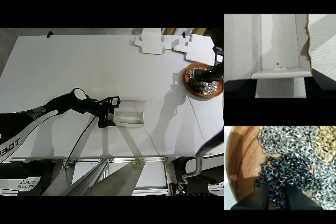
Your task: Fold the box and place the chain.
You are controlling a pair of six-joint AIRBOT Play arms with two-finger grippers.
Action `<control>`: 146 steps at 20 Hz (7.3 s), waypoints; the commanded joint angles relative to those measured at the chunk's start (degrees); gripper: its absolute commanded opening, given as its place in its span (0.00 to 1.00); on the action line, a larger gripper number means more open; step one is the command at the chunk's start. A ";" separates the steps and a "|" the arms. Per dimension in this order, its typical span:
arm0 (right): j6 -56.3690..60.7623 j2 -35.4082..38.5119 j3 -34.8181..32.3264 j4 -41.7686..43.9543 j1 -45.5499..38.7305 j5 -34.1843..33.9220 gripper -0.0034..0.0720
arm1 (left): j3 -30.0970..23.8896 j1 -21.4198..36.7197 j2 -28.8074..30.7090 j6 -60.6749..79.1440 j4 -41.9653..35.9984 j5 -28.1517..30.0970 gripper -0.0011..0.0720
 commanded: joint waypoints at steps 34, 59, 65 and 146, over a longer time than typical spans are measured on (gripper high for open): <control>3.91 55.36 0.00 14.25 34.77 29.66 0.07 | 0.02 0.04 0.00 0.02 0.00 0.02 0.47; 11.93 45.79 -35.17 1.14 60.87 2.54 0.07 | 0.02 0.04 0.00 0.02 0.00 0.00 0.47; 12.52 39.78 -37.13 0.94 60.74 1.62 0.26 | 0.02 0.04 0.00 0.02 0.02 0.00 0.47; -45.90 41.22 -29.09 28.61 51.65 7.19 0.07 | 0.02 0.04 0.00 0.02 0.00 0.00 0.47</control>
